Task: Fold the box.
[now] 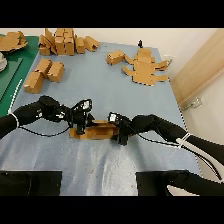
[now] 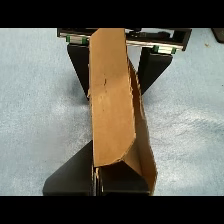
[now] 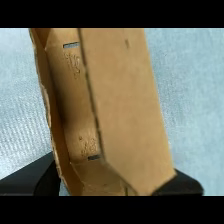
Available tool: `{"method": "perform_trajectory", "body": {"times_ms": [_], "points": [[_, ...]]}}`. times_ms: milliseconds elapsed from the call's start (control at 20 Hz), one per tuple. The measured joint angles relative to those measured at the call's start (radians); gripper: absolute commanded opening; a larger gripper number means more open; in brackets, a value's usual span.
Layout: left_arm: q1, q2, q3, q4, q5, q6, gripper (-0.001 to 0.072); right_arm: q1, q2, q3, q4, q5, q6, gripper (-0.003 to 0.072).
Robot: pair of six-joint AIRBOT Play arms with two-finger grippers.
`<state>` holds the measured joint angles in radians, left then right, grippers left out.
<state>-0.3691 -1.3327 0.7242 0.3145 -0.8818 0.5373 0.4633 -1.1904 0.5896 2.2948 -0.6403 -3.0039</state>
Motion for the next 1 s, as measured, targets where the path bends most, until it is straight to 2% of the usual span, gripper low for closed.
{"method": "perform_trajectory", "body": {"times_ms": [1000], "points": [[0.0,0.0,0.0,0.0,0.0,0.0,0.0012,0.037,-0.019,0.007,-0.058,-0.005,0.002,0.0579]]}}
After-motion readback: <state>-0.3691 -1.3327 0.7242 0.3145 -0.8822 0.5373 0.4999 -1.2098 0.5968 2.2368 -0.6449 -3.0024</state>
